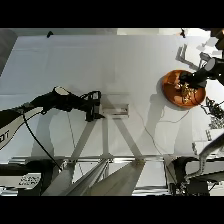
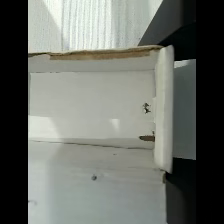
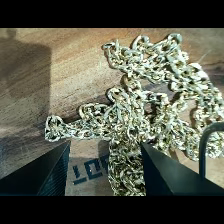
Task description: Fold the box and place the chain.
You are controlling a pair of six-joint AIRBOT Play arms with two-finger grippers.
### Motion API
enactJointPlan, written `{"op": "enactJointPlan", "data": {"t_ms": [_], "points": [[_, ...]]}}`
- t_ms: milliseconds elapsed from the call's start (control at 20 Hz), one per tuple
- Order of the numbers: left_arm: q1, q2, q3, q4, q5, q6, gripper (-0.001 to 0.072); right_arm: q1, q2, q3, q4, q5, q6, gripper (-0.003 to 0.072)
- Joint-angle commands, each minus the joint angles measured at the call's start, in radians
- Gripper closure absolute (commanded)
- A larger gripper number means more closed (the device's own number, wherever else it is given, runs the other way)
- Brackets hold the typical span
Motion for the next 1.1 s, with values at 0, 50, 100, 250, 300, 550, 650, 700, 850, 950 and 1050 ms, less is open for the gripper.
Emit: {"op": "enactJointPlan", "data": {"t_ms": [0, 50, 100, 250, 300, 550, 650, 700, 850, 950, 1050], "points": [[0.0, 0.0, 0.0, 0.0, 0.0, 0.0, 0.037, -0.001, -0.013, 0.001, 0.015, -0.012, -0.005, 0.0215], [0.0, 0.0, 0.0, 0.0, 0.0, 0.0, 0.037, -0.001, -0.015, 0.001, 0.015, -0.013, -0.015, 0.0224], [0.0, 0.0, 0.0, 0.0, 0.0, 0.0, 0.037, -0.001, -0.019, 0.001, 0.015, -0.01, -0.024, 0.0248], [0.0, 0.0, 0.0, 0.0, 0.0, 0.0, 0.037, -0.001, -0.023, 0.001, 0.015, -0.014, -0.024, 0.0315], [0.0, 0.0, 0.0, 0.0, 0.0, 0.0, 0.037, -0.001, -0.023, 0.001, 0.014, -0.015, -0.024, 0.0418], [0.0, 0.0, 0.0, 0.0, 0.0, 0.0, 0.037, -0.001, -0.023, 0.001, 0.014, -0.015, -0.028, 0.0671], [0.0, 0.0, 0.0, 0.0, 0.0, 0.0, 0.037, -0.001, -0.021, 0.001, 0.014, -0.012, -0.028, 0.0671], [0.0, 0.0, 0.0, 0.0, 0.0, 0.0, 0.037, -0.001, -0.021, 0.001, 0.014, -0.01, -0.028, 0.0671], [0.0, 0.0, 0.0, 0.0, 0.0, 0.0, 0.037, -0.001, -0.021, 0.001, 0.014, 0.003, -0.028, 0.0671], [0.0, 0.0, 0.0, 0.0, 0.0, 0.0, 0.037, -0.001, -0.02, 0.001, 0.014, 0.013, -0.028, 0.0671], [0.0, 0.0, 0.0, 0.0, 0.0, 0.0, 0.037, -0.001, -0.019, 0.001, 0.014, 0.027, -0.031, 0.0672]]}}
